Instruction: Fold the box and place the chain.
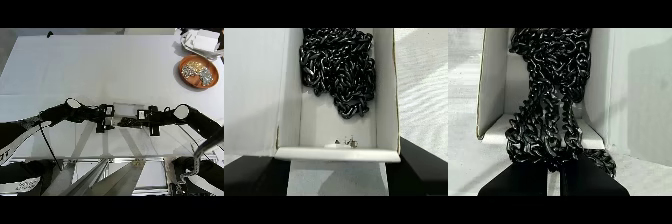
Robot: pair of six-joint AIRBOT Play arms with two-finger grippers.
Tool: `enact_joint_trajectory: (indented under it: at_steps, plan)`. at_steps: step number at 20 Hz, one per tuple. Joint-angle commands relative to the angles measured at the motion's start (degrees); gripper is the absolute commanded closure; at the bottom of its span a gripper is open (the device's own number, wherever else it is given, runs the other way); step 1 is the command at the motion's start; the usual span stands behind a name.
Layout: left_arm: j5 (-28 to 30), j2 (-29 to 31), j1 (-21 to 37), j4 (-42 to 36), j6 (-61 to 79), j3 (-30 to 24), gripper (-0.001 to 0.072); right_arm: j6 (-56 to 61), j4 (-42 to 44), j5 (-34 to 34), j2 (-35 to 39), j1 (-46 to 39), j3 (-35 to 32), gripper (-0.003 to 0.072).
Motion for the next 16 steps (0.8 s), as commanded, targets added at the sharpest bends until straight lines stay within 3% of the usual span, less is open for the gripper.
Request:
enact_joint_trajectory:
  at_steps: [1, 9, 16]
  plan:
    - [0.07, 0.04, 0.02, -0.02, 0.02, 0.00, 0.0458, 1.95, -0.11, 0.02, -0.04, 0.07, -0.02, 0.0675]
    - [0.07, 0.04, 0.02, -0.02, 0.02, 0.00, 0.0458, 19.41, -17.57, 0.76, 7.72, -0.70, -0.02, 0.0676]
    - [0.07, 0.04, 0.02, -0.02, 0.02, 0.00, 0.0458, 21.53, -12.13, 8.70, 25.57, -0.70, 0.02, 0.0675]
